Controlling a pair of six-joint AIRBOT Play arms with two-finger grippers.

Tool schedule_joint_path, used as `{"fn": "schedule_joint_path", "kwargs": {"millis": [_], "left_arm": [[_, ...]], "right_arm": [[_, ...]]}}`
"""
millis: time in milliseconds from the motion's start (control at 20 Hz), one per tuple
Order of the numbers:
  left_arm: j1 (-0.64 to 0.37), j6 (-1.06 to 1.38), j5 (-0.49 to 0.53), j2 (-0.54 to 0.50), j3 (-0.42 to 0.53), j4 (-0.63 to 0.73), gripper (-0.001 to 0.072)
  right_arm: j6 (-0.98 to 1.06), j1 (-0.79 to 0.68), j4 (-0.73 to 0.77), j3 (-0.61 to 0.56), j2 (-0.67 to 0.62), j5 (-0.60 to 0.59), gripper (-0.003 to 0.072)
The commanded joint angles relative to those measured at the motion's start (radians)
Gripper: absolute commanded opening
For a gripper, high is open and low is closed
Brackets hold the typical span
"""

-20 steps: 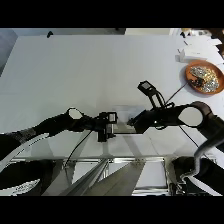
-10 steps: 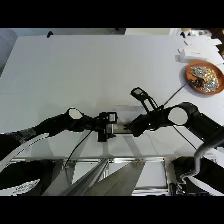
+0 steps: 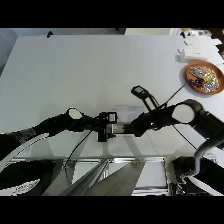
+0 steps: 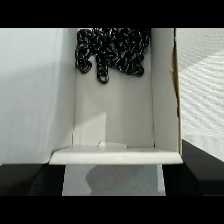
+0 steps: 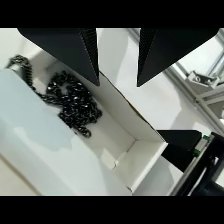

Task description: Fold the box and place the chain.

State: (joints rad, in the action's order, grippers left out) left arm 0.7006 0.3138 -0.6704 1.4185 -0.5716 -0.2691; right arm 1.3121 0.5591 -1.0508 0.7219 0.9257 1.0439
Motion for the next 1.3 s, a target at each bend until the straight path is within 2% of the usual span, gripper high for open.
{"fn": "schedule_joint_path", "kwargs": {"millis": [0, 150, 400, 500, 550, 600, 650, 750, 850, 900, 1000, 1100, 1250], "left_arm": [[-0.001, 0.0, 0.0, 0.0, 0.0, 0.0, 0.0111], [-0.001, 0.0, 0.0, 0.0, 0.0, 0.0, 0.0111], [-0.001, 0.0, 0.0, 0.0, 0.0, 0.0, 0.0111], [-0.001, 0.0, 0.0, 0.0, 0.0, 0.0, 0.0111], [-0.001, 0.0, 0.0, 0.0, 0.0, 0.0, 0.0111], [-0.001, 0.0, 0.0, 0.0, 0.0, 0.0, 0.0111], [-0.001, 0.0, 0.0, 0.0, 0.0, 0.0, 0.0111], [-0.001, 0.0, 0.0, 0.0, 0.0, 0.0, 0.0111], [-0.001, 0.0, 0.0, 0.0, 0.0, 0.0, 0.0111], [-0.001, 0.0, 0.0, 0.0, 0.0, 0.0, 0.0111], [-0.001, 0.0, 0.0, 0.0, 0.0, 0.0, 0.0111], [-0.001, 0.0, 0.0, 0.0, 0.0, 0.0, 0.0111], [-0.001, 0.0, 0.0, 0.0, 0.0, 0.0, 0.0111]], "right_arm": [[0.015, -0.088, -0.124, 0.085, -0.069, 0.089, 0.0269], [0.053, -0.254, -0.24, 0.101, -0.105, 0.083, 0.027], [0.076, -0.508, -0.291, 0.101, -0.034, 0.001, 0.0295], [0.098, -0.558, -0.291, 0.101, 0.023, -0.031, 0.0365], [0.099, -0.567, -0.291, 0.1, 0.054, -0.033, 0.0431], [0.099, -0.567, -0.291, 0.1, 0.086, -0.034, 0.053], [0.098, -0.564, -0.284, 0.1, 0.122, -0.035, 0.055], [0.098, -0.558, -0.285, 0.1, 0.193, -0.035, 0.053], [0.098, -0.558, -0.285, 0.101, 0.254, -0.035, 0.042], [0.103, -0.558, -0.285, 0.1, 0.28, -0.034, 0.0398], [0.106, -0.558, -0.285, 0.101, 0.32, -0.035, 0.0391], [0.114, -0.558, -0.285, 0.101, 0.354, -0.035, 0.0342], [0.128, -0.558, -0.285, 0.101, 0.39, -0.037, 0.0341]]}}
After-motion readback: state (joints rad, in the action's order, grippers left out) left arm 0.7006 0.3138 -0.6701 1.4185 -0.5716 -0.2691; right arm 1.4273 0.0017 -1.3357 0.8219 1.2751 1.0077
